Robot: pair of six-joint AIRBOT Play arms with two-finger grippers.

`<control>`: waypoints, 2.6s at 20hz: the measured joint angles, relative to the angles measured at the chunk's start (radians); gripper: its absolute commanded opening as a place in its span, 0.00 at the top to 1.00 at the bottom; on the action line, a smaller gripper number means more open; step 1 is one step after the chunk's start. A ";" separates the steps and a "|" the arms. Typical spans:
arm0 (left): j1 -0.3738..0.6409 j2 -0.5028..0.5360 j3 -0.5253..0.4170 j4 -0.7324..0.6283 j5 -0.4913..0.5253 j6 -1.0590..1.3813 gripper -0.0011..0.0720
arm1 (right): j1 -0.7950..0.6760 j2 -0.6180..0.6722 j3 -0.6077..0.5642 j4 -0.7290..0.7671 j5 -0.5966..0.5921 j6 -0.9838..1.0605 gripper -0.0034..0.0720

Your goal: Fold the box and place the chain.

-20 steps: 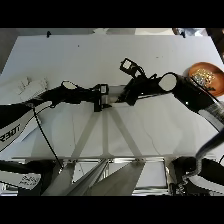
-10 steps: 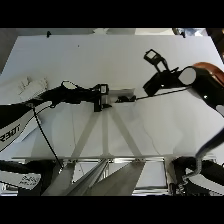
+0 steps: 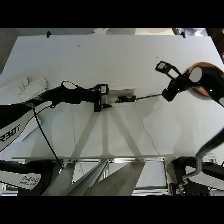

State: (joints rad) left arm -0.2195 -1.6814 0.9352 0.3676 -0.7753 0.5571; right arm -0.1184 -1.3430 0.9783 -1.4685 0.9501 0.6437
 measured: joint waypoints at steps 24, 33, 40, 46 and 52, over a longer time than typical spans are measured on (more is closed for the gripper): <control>0.000 0.000 0.000 0.000 0.000 0.000 0.51 | -0.008 -0.039 0.000 0.037 -0.102 -0.154 0.48; 0.000 0.000 0.000 0.000 0.000 0.000 0.51 | -0.041 -0.137 0.071 0.145 -0.011 -0.294 0.48; 0.000 0.000 0.000 0.000 0.000 0.000 0.51 | -0.050 -0.222 0.095 0.188 0.021 -0.346 0.60; 0.000 0.000 0.000 0.000 0.000 0.000 0.51 | -0.052 -0.244 0.098 0.195 0.013 -0.296 0.93; 0.000 0.000 0.000 0.000 0.000 0.000 0.51 | -0.032 -0.178 0.098 0.238 0.013 -0.236 0.93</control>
State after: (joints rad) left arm -0.2195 -1.6814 0.9352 0.3676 -0.7753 0.5571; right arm -0.1501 -1.5208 1.0763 -1.2301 0.9634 0.4080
